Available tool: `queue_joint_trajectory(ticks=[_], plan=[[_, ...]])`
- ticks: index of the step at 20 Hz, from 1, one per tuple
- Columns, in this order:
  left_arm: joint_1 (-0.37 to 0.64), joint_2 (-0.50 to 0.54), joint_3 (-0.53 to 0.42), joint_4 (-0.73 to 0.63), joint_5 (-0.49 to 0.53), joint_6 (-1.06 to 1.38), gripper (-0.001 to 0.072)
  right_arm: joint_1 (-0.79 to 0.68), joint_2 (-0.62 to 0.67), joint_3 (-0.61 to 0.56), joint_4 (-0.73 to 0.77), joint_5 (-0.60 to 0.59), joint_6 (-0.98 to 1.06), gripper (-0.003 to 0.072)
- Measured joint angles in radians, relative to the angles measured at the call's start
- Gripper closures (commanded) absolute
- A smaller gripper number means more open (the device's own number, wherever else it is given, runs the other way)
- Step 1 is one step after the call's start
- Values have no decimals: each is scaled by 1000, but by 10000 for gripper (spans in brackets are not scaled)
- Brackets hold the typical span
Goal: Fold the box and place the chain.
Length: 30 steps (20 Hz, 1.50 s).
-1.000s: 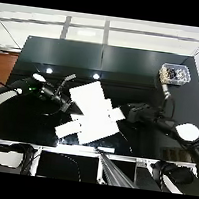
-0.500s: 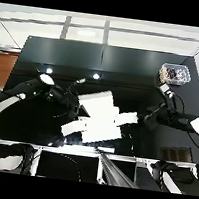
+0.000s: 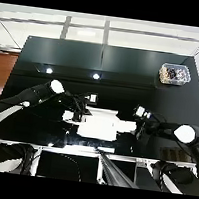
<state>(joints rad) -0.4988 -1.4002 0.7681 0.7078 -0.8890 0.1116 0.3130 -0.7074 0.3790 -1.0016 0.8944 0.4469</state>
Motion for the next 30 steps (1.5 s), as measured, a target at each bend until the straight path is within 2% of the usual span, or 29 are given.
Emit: queue_joint_trajectory(ticks=[6,9,13,20,26,30], plan=[[-7,2,0,26,16,11,680,152,-23,-56,46,-77,-46,56],[-8,2,0,30,19,12,680,213,-60,-63,101,-103,-93,56],[-8,2,0,33,23,12,680,291,-107,-66,177,-205,-148,56],[-8,2,0,35,23,12,679,409,-173,-67,211,-305,-208,56],[-8,2,0,35,23,12,680,452,-185,-59,240,-429,-182,56],[-8,2,0,35,22,12,680,425,-185,-11,212,-417,-132,56]])
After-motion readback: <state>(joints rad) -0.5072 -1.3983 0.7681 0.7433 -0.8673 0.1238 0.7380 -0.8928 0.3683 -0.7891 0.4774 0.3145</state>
